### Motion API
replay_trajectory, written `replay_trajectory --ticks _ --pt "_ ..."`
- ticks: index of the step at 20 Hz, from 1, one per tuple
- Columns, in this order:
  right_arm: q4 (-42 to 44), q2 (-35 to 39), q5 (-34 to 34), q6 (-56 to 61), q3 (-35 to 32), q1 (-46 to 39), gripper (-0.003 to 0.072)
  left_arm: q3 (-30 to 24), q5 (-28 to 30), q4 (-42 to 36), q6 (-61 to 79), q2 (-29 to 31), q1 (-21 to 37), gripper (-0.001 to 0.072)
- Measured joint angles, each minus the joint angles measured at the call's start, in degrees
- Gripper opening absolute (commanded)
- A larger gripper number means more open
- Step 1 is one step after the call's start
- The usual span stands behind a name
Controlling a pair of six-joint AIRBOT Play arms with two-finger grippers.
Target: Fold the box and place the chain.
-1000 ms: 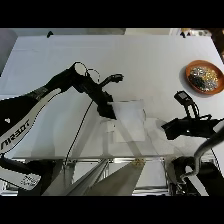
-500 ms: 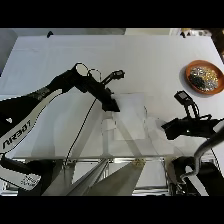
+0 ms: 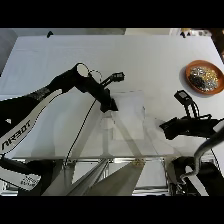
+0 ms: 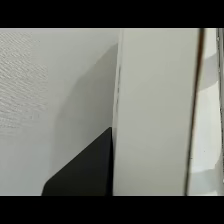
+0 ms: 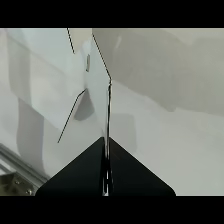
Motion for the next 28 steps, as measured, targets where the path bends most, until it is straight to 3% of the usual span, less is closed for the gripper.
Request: replay_trajectory --ticks 4,11,17,28 --pt "2.49 0.02 -0.04 -0.02 0.04 0.0 0.0479 -0.02 0.37 1.6 2.86 1.68 -0.2 0.0006" --pt "5.97 0.35 -3.54 -0.02 2.36 0.0 0.0483 -0.02 2.84 3.28 8.76 3.32 -2.99 0.0005" --pt "6.25 0.37 -7.5 -0.02 3.96 0.0 0.0481 -0.02 7.82 3.48 13.27 1.36 -5.6 0.0003" --pt "6.08 0.37 -8.9 -0.04 4.15 0.0 0.0481 0.0 10.99 3.61 12.92 -1.84 -5.99 0.0004"
